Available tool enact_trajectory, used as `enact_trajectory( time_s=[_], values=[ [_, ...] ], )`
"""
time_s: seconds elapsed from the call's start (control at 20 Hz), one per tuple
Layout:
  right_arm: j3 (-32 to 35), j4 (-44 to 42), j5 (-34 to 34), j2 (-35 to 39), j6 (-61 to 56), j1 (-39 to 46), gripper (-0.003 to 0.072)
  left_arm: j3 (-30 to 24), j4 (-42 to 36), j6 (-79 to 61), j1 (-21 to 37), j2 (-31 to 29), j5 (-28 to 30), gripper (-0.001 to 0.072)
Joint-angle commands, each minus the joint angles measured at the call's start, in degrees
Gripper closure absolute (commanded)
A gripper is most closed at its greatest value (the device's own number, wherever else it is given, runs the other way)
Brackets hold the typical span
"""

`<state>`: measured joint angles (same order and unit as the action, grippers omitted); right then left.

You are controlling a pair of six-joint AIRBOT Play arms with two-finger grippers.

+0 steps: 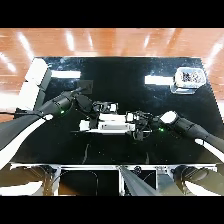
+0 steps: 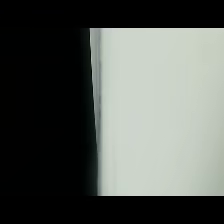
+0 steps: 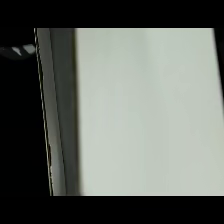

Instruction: Fold the box and place the chain.

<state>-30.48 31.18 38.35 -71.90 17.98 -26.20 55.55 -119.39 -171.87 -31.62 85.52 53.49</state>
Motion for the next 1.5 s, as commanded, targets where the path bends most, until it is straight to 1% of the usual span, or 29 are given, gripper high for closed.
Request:
enact_trajectory(
  time_s=[0.0,0.05,0.1,0.15,0.2,0.25,0.4,0.6,0.85,1.0,1.05,1.1,1.15,1.2,1.25,1.3,1.35,1.45],
  values=[
    [0.0,0.0,0.0,0.0,0.0,0.0,0.0137,0.1,-0.2,0.0,0.1,0.0,0.0,0.0682],
    [0.0,0.0,0.0,0.0,0.0,0.0,0.0137,0.1,-0.5,0.2,0.1,0.0,-0.1,0.0677],
    [0.0,0.0,0.0,0.0,0.0,0.0,0.0137,0.1,-1.4,1.2,0.1,0.0,-0.1,0.0580],
    [0.0,0.0,0.0,0.0,0.0,0.0,0.0137,0.1,-2.4,1.6,0.1,0.0,0.0,0.0361],
    [0.0,0.0,0.0,0.0,0.0,0.0,0.0137,0.1,-3.0,2.1,0.1,0.0,0.0,0.0184],
    [0.0,0.0,0.0,0.0,0.0,-0.1,0.0137,0.1,-3.0,4.0,0.1,-0.1,-0.2,0.0121],
    [0.0,0.0,0.0,0.0,0.0,0.0,0.0137,0.1,-2.2,8.5,0.6,-0.7,0.6,0.0092],
    [0.0,0.0,0.0,0.0,0.0,-0.1,0.0137,0.1,-0.2,12.2,2.1,-2.9,2.6,0.0092],
    [0.0,0.0,0.0,0.0,0.0,0.0,0.0137,0.1,5.9,21.6,6.3,-6.9,6.5,0.0092],
    [0.0,0.0,0.0,0.0,0.0,-0.1,0.0137,0.1,6.6,30.1,9.0,-7.3,11.1,0.0098],
    [0.0,0.0,0.0,0.0,0.0,-0.1,0.0137,0.1,6.5,32.8,9.9,-7.3,12.7,0.0143],
    [0.0,0.0,0.0,0.0,0.0,0.0,0.0137,0.1,6.5,34.9,10.8,-7.3,14.6,0.0321],
    [0.0,0.0,0.0,0.0,0.0,0.0,0.0137,0.1,6.4,35.1,11.6,-7.4,17.5,0.0579],
    [0.0,0.0,0.0,0.0,0.0,0.0,0.0137,0.1,6.0,35.0,12.4,-7.4,20.2,0.0686],
    [0.0,0.0,0.0,0.0,0.0,-0.1,0.0137,0.0,5.8,35.5,12.7,-7.5,21.8,0.0687],
    [0.0,0.0,0.0,0.0,0.0,-0.1,0.0137,-0.4,5.0,35.8,12.7,-8.0,22.0,0.0687],
    [0.0,0.0,0.0,0.0,0.0,0.0,0.0137,-1.4,3.0,35.7,12.6,-9.1,20.8,0.0687],
    [0.0,0.0,0.0,0.0,0.0,0.0,0.0137,-5.9,-1.7,35.6,11.7,-13.5,14.8,0.0688]
  ],
)
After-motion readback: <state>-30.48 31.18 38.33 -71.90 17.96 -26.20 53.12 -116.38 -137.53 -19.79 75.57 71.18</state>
